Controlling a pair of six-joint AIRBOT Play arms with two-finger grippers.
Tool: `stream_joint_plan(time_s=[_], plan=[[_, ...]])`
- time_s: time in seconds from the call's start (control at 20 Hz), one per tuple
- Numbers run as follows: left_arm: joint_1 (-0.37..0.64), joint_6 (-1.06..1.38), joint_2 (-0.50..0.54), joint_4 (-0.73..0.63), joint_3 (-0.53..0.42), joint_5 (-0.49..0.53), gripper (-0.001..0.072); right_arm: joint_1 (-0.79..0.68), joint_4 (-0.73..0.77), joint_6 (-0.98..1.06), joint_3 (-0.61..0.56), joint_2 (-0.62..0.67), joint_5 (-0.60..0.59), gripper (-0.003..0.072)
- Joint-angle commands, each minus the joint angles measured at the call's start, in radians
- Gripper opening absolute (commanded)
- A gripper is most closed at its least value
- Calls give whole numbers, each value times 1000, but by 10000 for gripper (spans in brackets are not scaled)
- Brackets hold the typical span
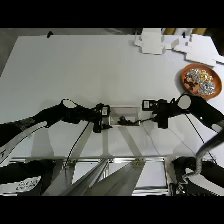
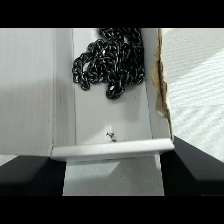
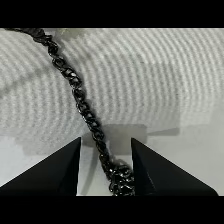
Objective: Fold the box and place the chain.
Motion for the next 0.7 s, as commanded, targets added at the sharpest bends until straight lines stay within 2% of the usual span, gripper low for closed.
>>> stream_joint_plan(time_s=[0.0,0.05,0.25,0.45,0.65], plan=[[0,0,0,0,1,0,150,1,0,0,0,-32,-2,295],[0,0,0,0,1,0,150,1,0,0,0,-32,-2,277],[0,0,0,0,1,0,150,1,-6,4,0,-30,58,50],[0,0,0,0,1,0,150,1,-27,38,0,39,145,21],[0,0,0,0,1,0,150,2,-44,139,0,215,175,21]])
